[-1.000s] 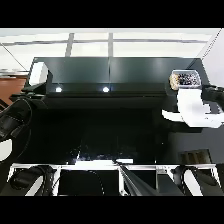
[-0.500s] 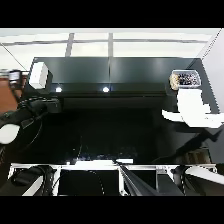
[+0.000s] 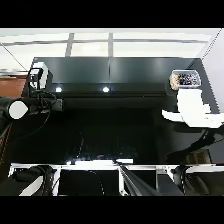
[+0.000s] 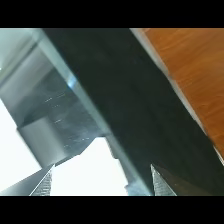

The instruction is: Fold the box and place the chain.

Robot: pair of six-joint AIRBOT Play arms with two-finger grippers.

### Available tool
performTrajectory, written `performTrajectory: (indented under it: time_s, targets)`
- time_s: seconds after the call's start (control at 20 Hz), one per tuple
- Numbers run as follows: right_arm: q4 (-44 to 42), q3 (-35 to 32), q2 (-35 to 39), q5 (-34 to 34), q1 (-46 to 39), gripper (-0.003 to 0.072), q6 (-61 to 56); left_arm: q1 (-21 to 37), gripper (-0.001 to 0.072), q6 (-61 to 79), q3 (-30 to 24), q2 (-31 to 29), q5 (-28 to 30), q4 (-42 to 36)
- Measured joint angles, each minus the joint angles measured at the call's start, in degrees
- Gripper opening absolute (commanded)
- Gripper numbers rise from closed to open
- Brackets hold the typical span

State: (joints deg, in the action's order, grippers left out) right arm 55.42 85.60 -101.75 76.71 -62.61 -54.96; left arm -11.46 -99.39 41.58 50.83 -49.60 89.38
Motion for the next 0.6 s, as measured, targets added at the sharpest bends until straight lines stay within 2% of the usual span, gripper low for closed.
performTrajectory:
  time_s: [0.1,0.15,0.2,0.25,0.35,0.4,0.45,0.5,0.55,0.6]
  targets:
    - [-0.2,0.8,-1.2,2.3,1.1,0.0709,2.0,0.4,0.0712,-0.1,0.3,0.4,-0.3,0.3]
    - [-0.2,1.0,-1.6,3.5,1.6,0.0665,2.6,0.5,0.0712,-0.2,0.4,0.5,-0.1,0.3]
    - [-0.2,1.2,-1.8,4.4,2.0,0.0474,3.2,0.6,0.0712,-0.2,0.5,0.5,0.0,0.4]
    - [-0.3,1.3,-2.0,5.4,2.3,0.0464,3.6,0.7,0.0712,-0.2,0.6,0.6,0.0,0.5]
    - [-0.3,1.4,-2.2,7.3,2.7,0.0305,4.0,0.9,0.0711,-0.2,0.6,0.7,0.0,0.6]
    - [-0.4,1.5,-2.2,8.1,2.9,0.0296,4.2,0.9,0.0711,-0.1,0.7,0.7,0.1,0.7]
    - [-0.4,1.5,-2.2,8.6,3.0,0.0222,4.3,0.9,0.0711,0.0,0.7,0.7,0.0,0.7]
    - [-0.5,1.6,-2.1,9.3,3.2,0.0213,4.4,0.9,0.0712,0.0,0.7,0.8,0.0,0.8]
    - [-0.5,1.6,-2.0,9.8,3.6,0.0083,4.5,0.9,0.0712,0.0,0.7,0.8,0.0,0.8]
    - [-0.5,1.5,-1.9,10.2,4.0,0.0017,4.6,1.0,0.0711,0.0,0.7,0.8,0.0,0.8]
